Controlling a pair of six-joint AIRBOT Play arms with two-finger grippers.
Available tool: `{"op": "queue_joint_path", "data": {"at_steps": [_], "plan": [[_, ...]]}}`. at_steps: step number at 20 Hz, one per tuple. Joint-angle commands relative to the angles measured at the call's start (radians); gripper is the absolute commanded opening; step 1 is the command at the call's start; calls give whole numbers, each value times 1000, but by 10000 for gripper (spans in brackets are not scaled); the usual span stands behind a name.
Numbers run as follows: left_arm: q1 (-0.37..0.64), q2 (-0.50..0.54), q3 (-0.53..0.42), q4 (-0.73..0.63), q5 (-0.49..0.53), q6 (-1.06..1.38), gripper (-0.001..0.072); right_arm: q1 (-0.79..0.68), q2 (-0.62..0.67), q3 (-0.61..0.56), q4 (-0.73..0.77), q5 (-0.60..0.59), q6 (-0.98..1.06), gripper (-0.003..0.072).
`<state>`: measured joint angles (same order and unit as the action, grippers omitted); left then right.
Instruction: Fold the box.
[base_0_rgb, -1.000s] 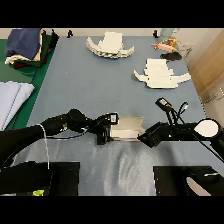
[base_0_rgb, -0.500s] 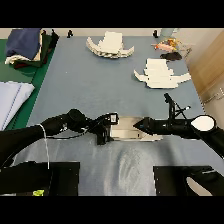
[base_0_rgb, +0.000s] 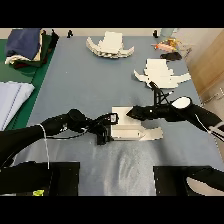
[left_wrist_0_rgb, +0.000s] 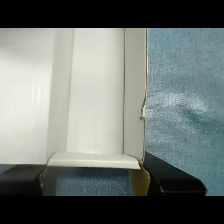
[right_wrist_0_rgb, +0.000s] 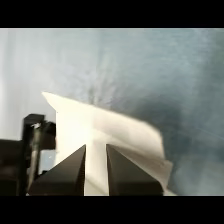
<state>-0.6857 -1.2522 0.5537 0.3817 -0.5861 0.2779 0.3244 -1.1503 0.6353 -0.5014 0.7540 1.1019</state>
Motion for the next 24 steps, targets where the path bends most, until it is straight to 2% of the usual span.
{"op": "queue_joint_path", "data": {"at_steps": [1,3,11,16,19,23,24], "plan": [[0,1,0,0,1,1,606,14,-155,51,-31,-3,-80,195],[0,1,0,0,0,1,607,32,-185,51,-46,-3,-119,195],[0,1,0,0,1,1,607,45,-154,51,-55,-3,-154,194],[0,1,0,0,0,1,607,41,59,51,-103,25,-160,195],[0,1,0,0,1,1,607,41,217,51,-174,142,-160,195],[0,1,0,0,1,1,606,45,377,11,-378,307,-179,195],[0,1,0,0,0,1,606,45,409,-14,-420,335,-209,229]]}}
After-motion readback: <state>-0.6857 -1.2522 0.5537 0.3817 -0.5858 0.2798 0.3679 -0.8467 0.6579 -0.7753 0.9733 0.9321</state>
